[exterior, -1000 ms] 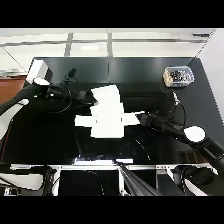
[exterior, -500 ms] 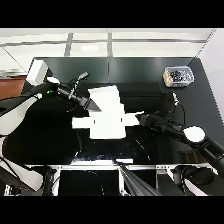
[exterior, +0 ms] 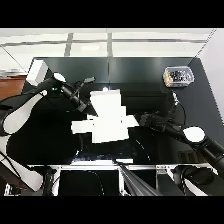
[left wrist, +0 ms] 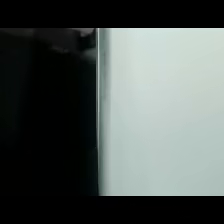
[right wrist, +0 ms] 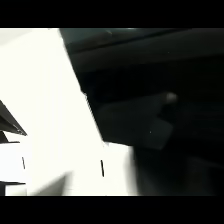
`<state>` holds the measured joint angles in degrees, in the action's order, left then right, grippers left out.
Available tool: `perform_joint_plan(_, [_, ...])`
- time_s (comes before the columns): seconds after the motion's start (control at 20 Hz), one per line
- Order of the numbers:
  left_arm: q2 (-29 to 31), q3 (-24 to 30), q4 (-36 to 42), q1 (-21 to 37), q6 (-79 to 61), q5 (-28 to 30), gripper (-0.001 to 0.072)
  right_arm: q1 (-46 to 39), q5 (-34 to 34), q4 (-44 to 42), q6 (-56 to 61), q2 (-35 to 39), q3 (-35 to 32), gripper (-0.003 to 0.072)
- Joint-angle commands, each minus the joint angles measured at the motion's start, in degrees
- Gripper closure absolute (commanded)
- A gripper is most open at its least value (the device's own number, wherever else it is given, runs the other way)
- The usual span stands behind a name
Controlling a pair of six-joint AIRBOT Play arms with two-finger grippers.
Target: Fold the box and place the chain.
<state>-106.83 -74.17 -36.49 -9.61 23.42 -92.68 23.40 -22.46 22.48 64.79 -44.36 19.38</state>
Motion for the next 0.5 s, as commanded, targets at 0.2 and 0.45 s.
perform_joint_plan(0.2, [10.1, 5.2, -2.23, -0.87, 3.17, 5.31, 0.0692, -10.47, -27.3, 33.0, -0.13, 0.07, 10.91, -0.0029])
perform_joint_plan(0.45, [29.92, 28.65, 7.26, -4.85, -25.66, 30.18, 0.0684, -12.31, -24.41, 45.57, -0.22, 0.04, 14.16, -0.0029])
